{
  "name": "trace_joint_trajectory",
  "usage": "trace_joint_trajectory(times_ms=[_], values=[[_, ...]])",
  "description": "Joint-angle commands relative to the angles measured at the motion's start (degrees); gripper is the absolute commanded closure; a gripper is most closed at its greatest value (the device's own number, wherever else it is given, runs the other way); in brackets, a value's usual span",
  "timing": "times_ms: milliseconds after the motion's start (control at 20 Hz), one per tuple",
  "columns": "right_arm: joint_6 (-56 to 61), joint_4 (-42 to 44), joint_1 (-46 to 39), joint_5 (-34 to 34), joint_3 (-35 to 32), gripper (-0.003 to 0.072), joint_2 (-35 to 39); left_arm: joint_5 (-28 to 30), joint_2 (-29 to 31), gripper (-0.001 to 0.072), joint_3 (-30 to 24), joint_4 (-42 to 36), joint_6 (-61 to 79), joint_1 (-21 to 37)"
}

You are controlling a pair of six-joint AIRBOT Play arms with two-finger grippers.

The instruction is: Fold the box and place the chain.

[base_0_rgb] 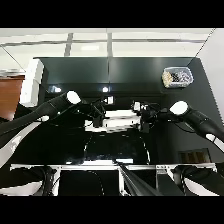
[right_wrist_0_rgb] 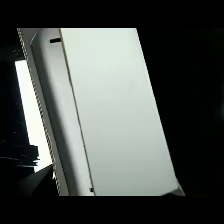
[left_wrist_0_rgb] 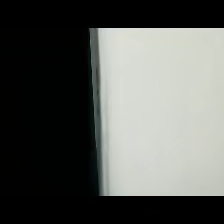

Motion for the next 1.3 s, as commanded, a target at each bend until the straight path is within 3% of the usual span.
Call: trace_joint_trajectory(times_ms=[0, 350, 1250], values=[[-8.0, 3.3, -0.1, 2.0, -0.2, -0.0017, -3.6, 0.0, 0.0, 0.0682, 0.0, 0.0, 0.0, 0.0], [-9.9, -1.0, -0.2, 2.9, -1.2, -0.0017, -6.0, 0.0, 0.0, 0.0682, 0.0, 0.0, 0.0, 0.0], [-8.8, -1.2, -0.6, -0.5, -1.3, -0.0016, -8.1, 0.0, 0.0, 0.0682, 0.0, 0.0, 0.0, 0.0]])
